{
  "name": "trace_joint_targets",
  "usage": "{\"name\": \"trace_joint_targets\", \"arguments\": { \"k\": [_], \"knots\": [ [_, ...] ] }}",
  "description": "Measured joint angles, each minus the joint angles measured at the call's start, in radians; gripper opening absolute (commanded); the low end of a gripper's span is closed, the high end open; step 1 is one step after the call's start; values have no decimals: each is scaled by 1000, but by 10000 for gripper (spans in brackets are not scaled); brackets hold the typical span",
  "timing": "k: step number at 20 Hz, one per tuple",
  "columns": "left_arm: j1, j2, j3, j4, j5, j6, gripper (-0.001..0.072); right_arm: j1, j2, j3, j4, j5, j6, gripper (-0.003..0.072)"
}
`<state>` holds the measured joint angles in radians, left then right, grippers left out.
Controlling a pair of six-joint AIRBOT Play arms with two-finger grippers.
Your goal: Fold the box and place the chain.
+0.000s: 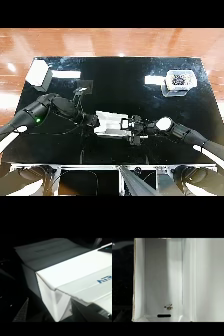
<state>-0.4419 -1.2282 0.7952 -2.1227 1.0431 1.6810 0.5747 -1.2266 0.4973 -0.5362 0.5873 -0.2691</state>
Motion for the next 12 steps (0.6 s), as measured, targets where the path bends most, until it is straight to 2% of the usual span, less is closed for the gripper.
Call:
{"name": "trace_joint_targets", "arguments": {
  "k": [3, 10, 11, 12],
  "knots": [
    [-40, 16, 2, 74, -2, -74, 628, 0, 0, 0, 0, 0, 0, 491],
    [-259, 6, 4, 336, -121, -456, 603, 0, 0, 0, 0, 0, 0, 491],
    [-279, -3, 6, 361, -136, -494, 588, 0, 0, 0, 0, 0, 0, 491],
    [-295, -14, 11, 381, -138, -528, 499, 0, 0, 0, 0, 0, 0, 490]
  ]
}}
